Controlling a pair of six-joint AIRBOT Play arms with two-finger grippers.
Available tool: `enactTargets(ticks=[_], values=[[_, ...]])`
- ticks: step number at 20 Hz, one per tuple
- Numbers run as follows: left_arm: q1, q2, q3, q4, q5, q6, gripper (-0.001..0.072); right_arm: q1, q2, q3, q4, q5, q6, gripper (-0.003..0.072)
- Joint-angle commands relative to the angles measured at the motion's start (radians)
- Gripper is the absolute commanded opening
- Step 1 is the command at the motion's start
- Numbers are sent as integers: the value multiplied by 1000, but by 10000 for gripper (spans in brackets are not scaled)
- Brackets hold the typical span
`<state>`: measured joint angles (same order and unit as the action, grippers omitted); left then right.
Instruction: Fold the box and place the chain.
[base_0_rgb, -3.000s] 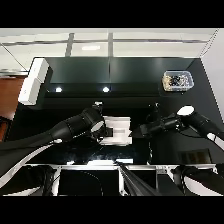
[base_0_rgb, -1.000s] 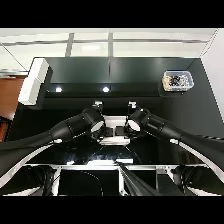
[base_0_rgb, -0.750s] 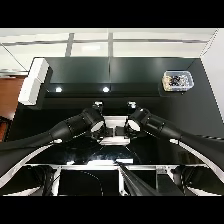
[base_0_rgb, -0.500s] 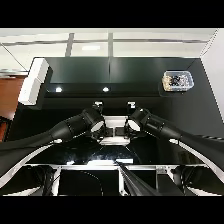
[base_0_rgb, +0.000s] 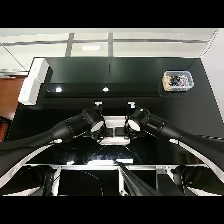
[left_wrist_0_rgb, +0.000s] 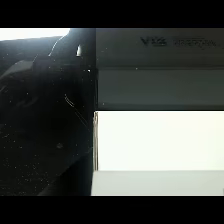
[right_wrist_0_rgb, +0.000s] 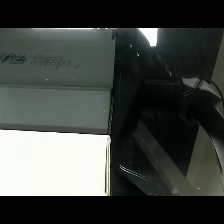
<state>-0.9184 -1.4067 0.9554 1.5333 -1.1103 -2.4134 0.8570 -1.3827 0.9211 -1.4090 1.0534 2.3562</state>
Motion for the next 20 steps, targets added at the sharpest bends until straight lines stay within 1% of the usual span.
enactTargets(ticks=[1, 2, 3, 6, 9, 10, 11, 13, 15, 16, 18, 19, 20], values=[[0, 0, 0, 3, 2, 2, 31, 1, 2, 1, -3, -3, -21, 35], [0, 0, 0, 3, 2, 2, 31, 0, 6, 1, -7, -1, -21, 238], [0, 0, 0, 3, 2, 2, 31, 1, 17, 1, -7, 6, -28, 324], [0, 0, 0, 3, 1, 2, 31, 1, 105, 1, -60, 45, -37, 323], [0, 0, 0, 3, 2, 2, 31, -18, 261, 1, -67, 93, -130, 320], [0, 0, 0, 3, 2, 2, 31, -29, 322, 1, -91, 114, -157, 320], [0, 0, 0, 3, 2, 2, 31, -43, 386, 1, -174, 142, -150, 320], [0, 0, 0, 3, 2, 2, 31, -94, 475, 1, -415, 177, -116, 320], [0, 0, 0, 3, 3, 2, 31, -198, 485, -4, -612, 198, -117, 320], [0, 0, 0, 3, 2, 2, 31, -276, 479, -17, -656, 163, -124, 320], [0, 0, 0, 3, 2, 2, 31, -449, 444, -40, -657, 29, -135, 323], [0, 0, 0, 3, 2, 2, 31, -541, 408, -40, -650, -54, -139, 543], [0, 0, 0, 3, 2, 2, 31, -622, 370, -39, -620, -153, -167, 695]])
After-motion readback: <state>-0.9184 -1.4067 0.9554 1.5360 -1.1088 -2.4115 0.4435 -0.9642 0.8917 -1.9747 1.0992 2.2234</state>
